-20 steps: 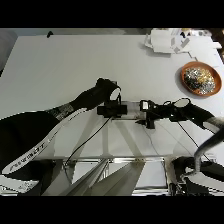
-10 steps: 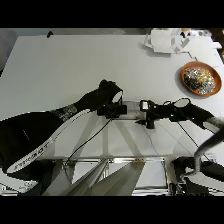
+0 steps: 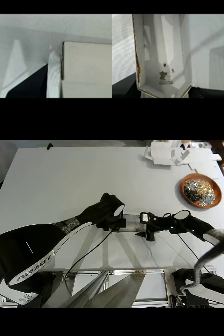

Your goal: Fold the box and place the chain.

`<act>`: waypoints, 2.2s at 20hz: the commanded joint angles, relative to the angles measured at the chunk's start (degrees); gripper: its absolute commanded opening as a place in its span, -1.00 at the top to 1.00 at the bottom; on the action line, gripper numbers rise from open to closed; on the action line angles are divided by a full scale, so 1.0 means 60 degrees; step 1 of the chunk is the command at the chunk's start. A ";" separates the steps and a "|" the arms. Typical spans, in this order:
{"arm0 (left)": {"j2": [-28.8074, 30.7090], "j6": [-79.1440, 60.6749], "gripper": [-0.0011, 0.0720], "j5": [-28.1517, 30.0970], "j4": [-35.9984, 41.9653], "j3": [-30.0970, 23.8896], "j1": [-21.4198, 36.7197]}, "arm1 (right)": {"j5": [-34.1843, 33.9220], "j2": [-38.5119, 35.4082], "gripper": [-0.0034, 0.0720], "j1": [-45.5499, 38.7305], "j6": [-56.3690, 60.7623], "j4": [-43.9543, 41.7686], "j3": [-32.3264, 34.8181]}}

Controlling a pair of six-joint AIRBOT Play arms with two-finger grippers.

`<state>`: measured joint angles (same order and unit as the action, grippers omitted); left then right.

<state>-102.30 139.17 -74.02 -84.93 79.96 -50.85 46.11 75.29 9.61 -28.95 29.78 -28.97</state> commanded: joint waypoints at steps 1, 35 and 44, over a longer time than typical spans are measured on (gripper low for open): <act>0.0211 -0.0521 0.23 -0.0033 0.0058 0.0007 0.0120 | -0.0007 -0.0007 0.13 -0.0007 -0.0007 -0.0007 0.0000; 0.1384 -0.1825 0.12 0.0011 0.0324 0.0007 0.0627 | -0.0004 -0.0007 0.13 -0.0007 -0.0007 -0.0004 0.0000; 0.4433 -0.9562 -0.93 -0.1494 0.0390 -0.0659 0.2124 | -0.0007 -0.0007 0.13 -0.0007 -0.0007 -0.0004 0.0000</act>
<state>-81.52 100.92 -81.08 -82.94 78.48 -41.01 46.06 75.29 9.58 -28.99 29.78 -28.97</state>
